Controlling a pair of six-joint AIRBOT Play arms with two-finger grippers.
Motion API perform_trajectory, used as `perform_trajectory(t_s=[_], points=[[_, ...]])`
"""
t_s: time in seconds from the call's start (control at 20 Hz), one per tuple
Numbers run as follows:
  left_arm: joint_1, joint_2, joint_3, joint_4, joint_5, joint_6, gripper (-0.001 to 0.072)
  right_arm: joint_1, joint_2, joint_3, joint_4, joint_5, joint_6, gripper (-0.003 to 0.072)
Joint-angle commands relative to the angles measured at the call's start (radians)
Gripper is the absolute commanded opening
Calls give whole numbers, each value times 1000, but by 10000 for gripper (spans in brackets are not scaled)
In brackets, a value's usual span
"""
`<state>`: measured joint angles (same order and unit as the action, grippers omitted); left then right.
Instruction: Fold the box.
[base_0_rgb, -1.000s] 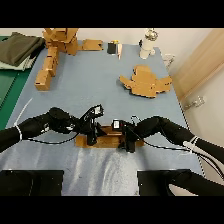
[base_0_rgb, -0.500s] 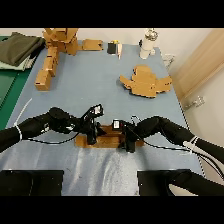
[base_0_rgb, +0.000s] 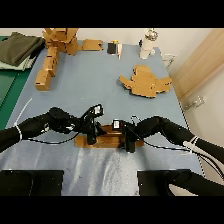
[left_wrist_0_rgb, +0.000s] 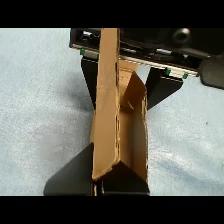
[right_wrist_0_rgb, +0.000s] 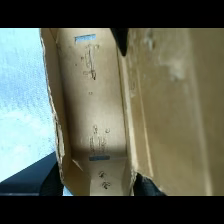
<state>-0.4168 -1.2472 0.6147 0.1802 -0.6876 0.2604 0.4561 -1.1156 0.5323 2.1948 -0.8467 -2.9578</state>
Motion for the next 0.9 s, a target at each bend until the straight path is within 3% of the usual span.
perform_trajectory(t_s=[0.0, 0.05, 0.2, 0.3, 0.45, 0.5, 0.55, 0.6, 0.65, 0.7, 0.75, 0.85], points=[[1, 1, -1, 0, 1, -3, 301, 1, -1, -1, 0, 0, 0, 521], [1, 1, 0, 0, 9, -44, 354, 1, -1, -1, 0, 0, 0, 521], [10, 9, 0, 21, 10, -83, 355, 1, -1, -1, 0, 0, 0, 521], [31, 46, 0, 104, 3, -184, 357, 1, -1, -1, 0, 0, 0, 521], [77, 156, 0, 384, -14, -498, 628, 1, -1, -1, 0, 0, 0, 522], [89, 195, 0, 474, -41, -612, 672, 1, -1, -1, 0, 0, 0, 521], [95, 236, 0, 544, -93, -718, 672, 1, -1, -1, 0, 0, 0, 521], [94, 268, 0, 587, -151, -800, 650, 1, -1, -1, 0, 0, 0, 521], [90, 294, 0, 602, -224, -880, 520, 1, -1, -1, 0, 0, 0, 522], [85, 311, -1, 602, -325, -962, 153, 1, -1, -1, 0, 0, 0, 521], [73, 315, -1, 597, -420, -1019, 11, 1, -1, -1, 0, 0, 0, 521], [16, 309, -11, 576, -465, -1308, 10, 1, -1, -1, 1, 0, 0, 521]])
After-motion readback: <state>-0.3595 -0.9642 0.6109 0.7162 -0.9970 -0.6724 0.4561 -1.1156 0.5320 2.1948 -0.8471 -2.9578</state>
